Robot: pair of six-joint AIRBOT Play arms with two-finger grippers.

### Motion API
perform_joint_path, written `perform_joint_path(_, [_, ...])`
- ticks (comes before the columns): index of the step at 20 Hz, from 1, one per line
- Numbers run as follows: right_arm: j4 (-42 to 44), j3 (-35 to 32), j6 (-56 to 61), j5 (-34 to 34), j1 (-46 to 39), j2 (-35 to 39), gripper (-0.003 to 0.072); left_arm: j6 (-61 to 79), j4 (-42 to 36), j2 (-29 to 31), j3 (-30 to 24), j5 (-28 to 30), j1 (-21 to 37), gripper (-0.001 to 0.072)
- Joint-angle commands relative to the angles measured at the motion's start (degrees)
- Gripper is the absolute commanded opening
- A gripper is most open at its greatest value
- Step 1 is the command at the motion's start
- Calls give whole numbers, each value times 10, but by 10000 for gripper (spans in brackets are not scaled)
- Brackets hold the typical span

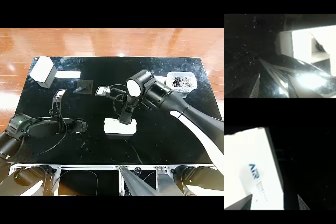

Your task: Fold the box and place the chain.

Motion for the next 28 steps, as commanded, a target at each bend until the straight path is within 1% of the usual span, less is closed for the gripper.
perform_joint_path(1, [2,0,23,28,5,14,715,4,0,0,0,-5,1,439])
perform_joint_path(4, [37,0,23,33,6,14,715,4,0,0,0,-5,1,439])
perform_joint_path(8, [38,-19,10,27,8,14,716,4,0,0,0,-7,1,439])
perform_joint_path(13, [38,-44,-14,-11,8,14,717,4,0,0,0,-8,1,439])
perform_joint_path(17, [37,-44,-45,-47,8,11,716,3,0,0,0,-8,1,439])
perform_joint_path(26, [38,-44,-53,-42,8,2,704,3,0,0,0,-8,1,439])
perform_joint_path(27, [38,-44,-53,-41,8,2,604,3,0,0,0,-8,1,439])
perform_joint_path(28, [38,-44,-53,-39,8,2,485,3,0,0,0,-8,1,440])
